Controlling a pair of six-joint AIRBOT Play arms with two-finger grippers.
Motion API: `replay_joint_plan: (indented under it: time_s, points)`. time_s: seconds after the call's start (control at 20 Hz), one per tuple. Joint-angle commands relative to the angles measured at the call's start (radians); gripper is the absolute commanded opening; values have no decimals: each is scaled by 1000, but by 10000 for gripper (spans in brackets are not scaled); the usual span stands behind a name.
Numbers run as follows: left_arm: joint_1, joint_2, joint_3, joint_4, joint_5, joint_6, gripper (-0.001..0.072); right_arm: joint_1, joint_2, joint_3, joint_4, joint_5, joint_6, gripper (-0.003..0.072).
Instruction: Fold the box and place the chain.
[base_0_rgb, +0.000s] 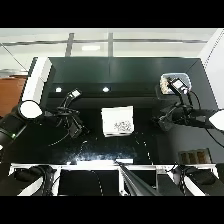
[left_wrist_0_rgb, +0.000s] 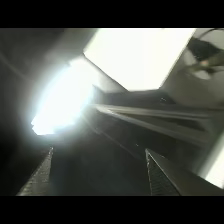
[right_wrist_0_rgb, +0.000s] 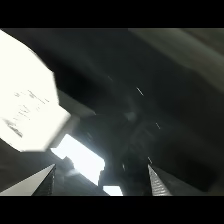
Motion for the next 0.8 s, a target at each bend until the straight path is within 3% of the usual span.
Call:
replay_joint_plan:
  time_s: [0.0,0.35,0.6,0.75]
  points:
    - [11,-39,-50,-103,131,301,710,0,1,0,-106,27,130,712]
    - [-63,-187,-50,-259,97,756,710,0,1,0,-106,18,151,711]
    - [-178,-225,-50,-354,298,797,710,0,1,0,-106,-25,153,710]
    - [-187,-256,-49,-356,304,800,710,0,1,0,-105,-36,155,710]
